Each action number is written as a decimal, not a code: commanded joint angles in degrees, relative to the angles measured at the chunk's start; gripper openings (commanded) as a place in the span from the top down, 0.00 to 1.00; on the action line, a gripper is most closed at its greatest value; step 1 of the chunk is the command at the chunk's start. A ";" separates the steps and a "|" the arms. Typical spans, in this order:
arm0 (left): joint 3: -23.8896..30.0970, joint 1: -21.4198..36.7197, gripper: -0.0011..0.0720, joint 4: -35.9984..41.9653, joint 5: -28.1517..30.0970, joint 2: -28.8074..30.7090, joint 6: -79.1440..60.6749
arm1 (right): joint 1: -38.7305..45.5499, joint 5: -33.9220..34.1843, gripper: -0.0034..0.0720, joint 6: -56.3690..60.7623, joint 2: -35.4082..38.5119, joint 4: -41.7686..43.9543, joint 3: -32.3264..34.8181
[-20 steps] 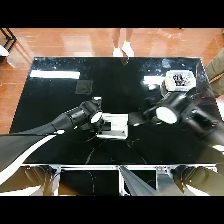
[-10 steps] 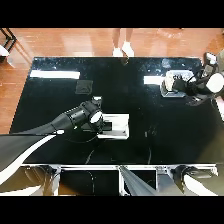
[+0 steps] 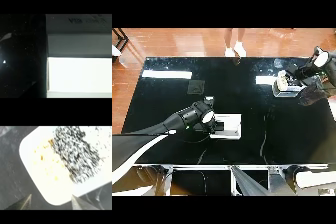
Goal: Fold the box and place the chain.
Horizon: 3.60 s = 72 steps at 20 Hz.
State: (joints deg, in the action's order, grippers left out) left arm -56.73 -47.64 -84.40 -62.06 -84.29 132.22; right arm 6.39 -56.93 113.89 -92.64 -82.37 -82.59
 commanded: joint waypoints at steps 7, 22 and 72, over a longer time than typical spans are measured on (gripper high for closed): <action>-0.02 0.07 0.96 0.02 -0.13 -0.02 0.02 | 0.39 -0.81 0.25 4.66 -9.88 1.79 -7.45; -0.02 0.04 0.96 0.02 0.00 -0.02 0.70 | 0.92 0.59 0.93 0.66 -12.26 3.28 -7.89; -0.02 0.04 0.96 0.48 0.00 -0.02 0.68 | -29.79 -35.45 0.93 -30.47 39.71 25.40 -6.38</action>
State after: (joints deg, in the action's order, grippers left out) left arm -56.73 -47.64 -83.85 -62.13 -84.29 132.90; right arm -20.10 -93.43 82.24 -52.75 -57.98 -89.82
